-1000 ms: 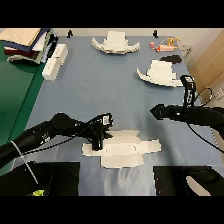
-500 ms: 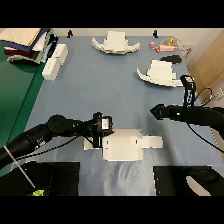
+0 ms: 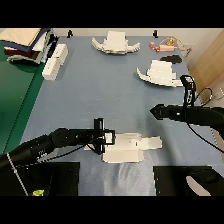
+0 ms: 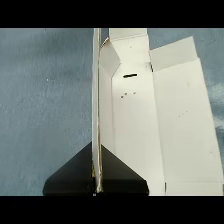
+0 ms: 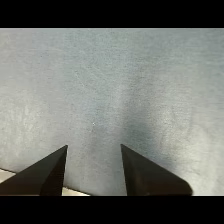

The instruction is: Fold the box.

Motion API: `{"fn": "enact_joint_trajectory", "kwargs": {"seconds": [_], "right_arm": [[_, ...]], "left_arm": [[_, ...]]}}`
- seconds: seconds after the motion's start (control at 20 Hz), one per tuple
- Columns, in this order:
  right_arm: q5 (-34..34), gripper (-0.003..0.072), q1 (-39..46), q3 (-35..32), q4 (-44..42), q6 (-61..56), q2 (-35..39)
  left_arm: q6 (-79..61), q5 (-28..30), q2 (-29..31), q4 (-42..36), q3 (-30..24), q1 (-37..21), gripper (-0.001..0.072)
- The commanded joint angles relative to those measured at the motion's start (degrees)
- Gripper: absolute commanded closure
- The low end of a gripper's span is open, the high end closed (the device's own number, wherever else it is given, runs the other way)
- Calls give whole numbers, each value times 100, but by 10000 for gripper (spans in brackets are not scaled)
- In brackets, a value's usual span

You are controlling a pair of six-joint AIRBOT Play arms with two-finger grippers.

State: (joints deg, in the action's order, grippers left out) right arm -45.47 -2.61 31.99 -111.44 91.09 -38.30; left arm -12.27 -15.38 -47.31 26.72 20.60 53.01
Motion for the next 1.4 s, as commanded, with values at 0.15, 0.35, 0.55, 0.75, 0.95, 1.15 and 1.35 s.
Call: {"fn": "enact_joint_trajectory", "kwargs": {"seconds": [0.15, 0.35, 0.55, 0.75, 0.95, 1.15, 1.35], "right_arm": [[-9, 162, -2, -4, -48, -2, 7], [-28, 162, -2, -4, -57, -2, 7], [-26, 162, -2, -4, -70, -2, 4], [-28, 162, -2, -4, -68, 0, 4], [-26, 162, -2, -4, -68, 0, 4], [-44, 162, -2, -4, -68, -2, 4], [-66, 162, -2, -4, -72, -2, 4]], "left_arm": [[-17, 507, -101, 7, -131, 166, 696], [26, 420, -90, 4, -131, 251, 695], [485, -79, -90, 2, -125, 385, 695], [979, -131, -90, 2, -61, 367, 695], [1237, -424, -92, 7, 7, 367, 695], [1534, -643, -92, 7, 7, 310, 695], [1657, -1213, -92, 7, 22, -173, 695]]}}
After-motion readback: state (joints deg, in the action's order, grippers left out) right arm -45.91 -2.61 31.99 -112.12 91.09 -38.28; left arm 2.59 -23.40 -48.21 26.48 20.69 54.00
